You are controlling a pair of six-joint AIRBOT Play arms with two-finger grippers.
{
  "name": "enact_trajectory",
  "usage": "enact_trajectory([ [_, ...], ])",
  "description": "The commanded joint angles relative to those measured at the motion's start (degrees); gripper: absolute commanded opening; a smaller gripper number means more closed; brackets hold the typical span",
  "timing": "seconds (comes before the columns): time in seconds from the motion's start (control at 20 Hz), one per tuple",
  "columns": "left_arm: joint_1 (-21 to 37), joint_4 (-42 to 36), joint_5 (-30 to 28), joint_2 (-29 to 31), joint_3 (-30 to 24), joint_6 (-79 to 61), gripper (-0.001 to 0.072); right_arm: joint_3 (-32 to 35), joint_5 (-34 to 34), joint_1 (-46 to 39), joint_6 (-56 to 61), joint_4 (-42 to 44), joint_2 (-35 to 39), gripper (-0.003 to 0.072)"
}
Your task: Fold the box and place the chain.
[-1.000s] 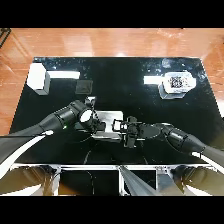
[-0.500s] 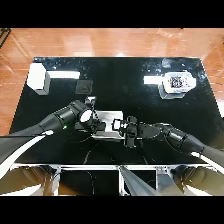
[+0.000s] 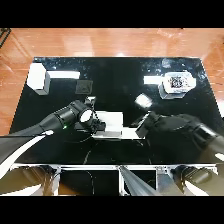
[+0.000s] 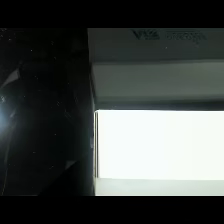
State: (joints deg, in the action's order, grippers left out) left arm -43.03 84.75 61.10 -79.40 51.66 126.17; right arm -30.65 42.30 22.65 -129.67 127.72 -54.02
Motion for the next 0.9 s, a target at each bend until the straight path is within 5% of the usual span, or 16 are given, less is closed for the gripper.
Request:
enact_trajectory([
  [0.0, -0.07, 0.04, 0.59, -0.02, -0.02, -0.04, 0.0021, 0.2, 17.99, -15.87, 22.1, -3.26, 3.91, 0.0026],
  [0.25, -0.07, 0.02, 0.87, -0.02, -0.02, -0.04, 0.0021, 8.63, 17.25, -26.71, 34.99, 0.0, 3.39, 0.0026],
  [0.6, -0.07, 0.0, 0.9, -0.02, -0.02, -0.09, 0.0021, 13.68, 11.87, -24.81, 31.58, 11.72, -1.95, 0.0027],
  [0.85, -0.07, 0.02, 0.59, -0.09, -0.02, -0.17, 0.0021, 13.2, 5.9, -15.39, 27.19, 20.98, -8.07, 0.0028],
])
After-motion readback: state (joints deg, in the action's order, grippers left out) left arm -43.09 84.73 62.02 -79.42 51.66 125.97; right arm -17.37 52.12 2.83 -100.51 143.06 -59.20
